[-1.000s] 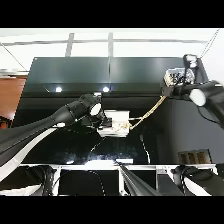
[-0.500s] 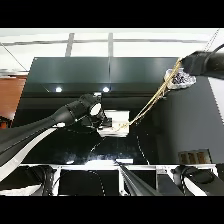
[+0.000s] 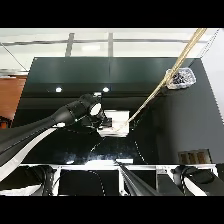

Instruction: Fold the box and place the chain.

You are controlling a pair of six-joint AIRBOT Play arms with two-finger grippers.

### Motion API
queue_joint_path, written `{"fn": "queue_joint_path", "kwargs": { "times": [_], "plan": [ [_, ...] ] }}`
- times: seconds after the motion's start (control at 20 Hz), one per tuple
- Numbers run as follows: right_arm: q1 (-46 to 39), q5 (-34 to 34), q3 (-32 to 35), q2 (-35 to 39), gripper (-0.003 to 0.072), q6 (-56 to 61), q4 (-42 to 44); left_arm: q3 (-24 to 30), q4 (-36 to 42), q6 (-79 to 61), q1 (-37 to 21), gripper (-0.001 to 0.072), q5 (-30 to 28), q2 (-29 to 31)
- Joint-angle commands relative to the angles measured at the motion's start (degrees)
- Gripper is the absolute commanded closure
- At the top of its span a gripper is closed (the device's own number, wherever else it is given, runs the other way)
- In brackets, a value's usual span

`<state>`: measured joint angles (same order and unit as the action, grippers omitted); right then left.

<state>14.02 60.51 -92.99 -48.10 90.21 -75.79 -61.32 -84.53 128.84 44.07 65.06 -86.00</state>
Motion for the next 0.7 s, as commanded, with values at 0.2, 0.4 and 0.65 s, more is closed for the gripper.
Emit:
{"fn": "queue_joint_path", "kwargs": {
  "times": [0.2, 0.4, 0.65],
  "plan": [
    [-0.3, -12.6, -4.2, -0.2, 0.0673, -0.7, -5.4, 0.0, 0.0, 0.0, 0.0, 0.0677, 0.1, 0.0],
    [-0.3, -19.3, -4.2, -0.3, 0.0673, -0.7, -4.8, 0.0, 0.0, 0.0, 0.0, 0.0677, 0.1, 0.0],
    [-0.3, -16.4, -4.2, -0.3, 0.0672, -0.7, -0.7, 0.0, 0.0, 0.0, 0.0, 0.0677, 0.1, 0.0]
  ]
}}
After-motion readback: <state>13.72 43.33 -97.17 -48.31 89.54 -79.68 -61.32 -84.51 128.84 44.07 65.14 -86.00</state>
